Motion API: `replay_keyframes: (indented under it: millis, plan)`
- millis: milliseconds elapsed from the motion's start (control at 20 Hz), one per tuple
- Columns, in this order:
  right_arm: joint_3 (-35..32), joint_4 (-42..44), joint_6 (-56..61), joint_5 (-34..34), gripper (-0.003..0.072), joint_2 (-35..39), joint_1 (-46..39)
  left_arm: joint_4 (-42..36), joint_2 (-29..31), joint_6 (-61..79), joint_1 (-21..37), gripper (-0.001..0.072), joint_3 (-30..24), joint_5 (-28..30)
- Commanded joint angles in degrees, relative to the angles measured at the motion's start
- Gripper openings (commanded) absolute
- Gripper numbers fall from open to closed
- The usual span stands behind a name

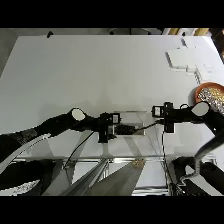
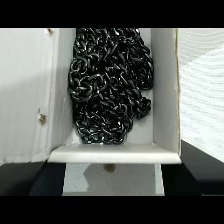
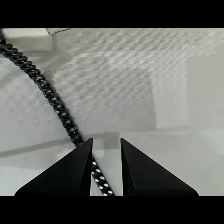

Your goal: Fold the box and place the chain.

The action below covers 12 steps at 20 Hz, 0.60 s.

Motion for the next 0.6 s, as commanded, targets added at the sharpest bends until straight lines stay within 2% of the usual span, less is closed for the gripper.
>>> replay_keyframes:
  millis: [0, 300, 550]
  plan:
    - [0.00, 1.29, -2.62, -0.02, 0.0204, -2.45, -0.02, 0.02, 0.02, 0.02, 0.02, 0.0173, 0.07, 0.02]
    - [-0.02, -0.83, -2.78, 3.52, 0.0200, -2.75, -0.04, 0.02, 0.02, 0.02, 0.02, 0.0173, 0.07, 0.02]
    - [-0.04, -4.37, -2.78, 2.93, 0.0199, -3.10, -0.04, 0.02, 0.02, 0.02, 0.02, 0.0173, 0.07, 0.02]
